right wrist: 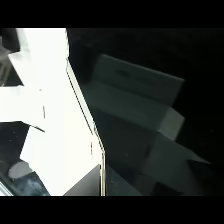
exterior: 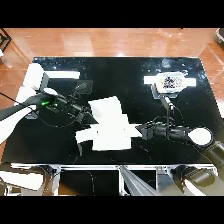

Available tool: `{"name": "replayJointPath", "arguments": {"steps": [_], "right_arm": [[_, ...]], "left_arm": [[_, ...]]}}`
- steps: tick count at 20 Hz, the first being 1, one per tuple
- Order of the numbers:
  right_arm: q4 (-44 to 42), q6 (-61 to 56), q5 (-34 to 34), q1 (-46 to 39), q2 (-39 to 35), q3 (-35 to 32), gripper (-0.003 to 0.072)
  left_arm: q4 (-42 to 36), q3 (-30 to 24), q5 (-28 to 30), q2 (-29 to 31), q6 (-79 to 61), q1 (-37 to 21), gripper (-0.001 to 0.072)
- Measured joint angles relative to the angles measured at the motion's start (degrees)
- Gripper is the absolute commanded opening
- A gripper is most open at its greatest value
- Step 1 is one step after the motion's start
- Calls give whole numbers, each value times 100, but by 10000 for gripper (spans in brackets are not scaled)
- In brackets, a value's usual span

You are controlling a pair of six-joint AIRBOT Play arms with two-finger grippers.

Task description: Fold the box and place the chain.

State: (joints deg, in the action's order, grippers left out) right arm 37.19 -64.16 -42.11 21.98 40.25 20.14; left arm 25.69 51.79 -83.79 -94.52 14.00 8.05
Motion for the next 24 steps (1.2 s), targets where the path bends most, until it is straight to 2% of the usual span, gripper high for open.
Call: {"name": "replayJointPath", "arguments": {"steps": [2,3,4,6,7,15,20,23,24], "right_arm": [[107,-83,-4,0,0,0,22],[149,-120,-7,0,0,0,23],[168,-136,-9,0,0,0,23],[208,-166,-13,0,0,0,23],[212,-168,-15,0,0,0,23],[245,-208,-33,0,0,0,23],[245,-208,-44,0,0,0,23],[245,-208,-48,0,0,0,23],[249,-208,-50,0,0,-2,24]], "left_arm": [[39,57,-20,-57,-55,96,619],[66,79,2,-72,-92,133,587],[103,98,26,-87,-122,162,520],[219,127,42,-101,-162,197,491],[289,136,48,-107,-179,205,414],[367,155,79,-114,-219,225,353],[356,155,22,-114,-221,289,351],[385,155,15,-114,-221,376,136],[400,155,11,-114,-223,400,22]]}}
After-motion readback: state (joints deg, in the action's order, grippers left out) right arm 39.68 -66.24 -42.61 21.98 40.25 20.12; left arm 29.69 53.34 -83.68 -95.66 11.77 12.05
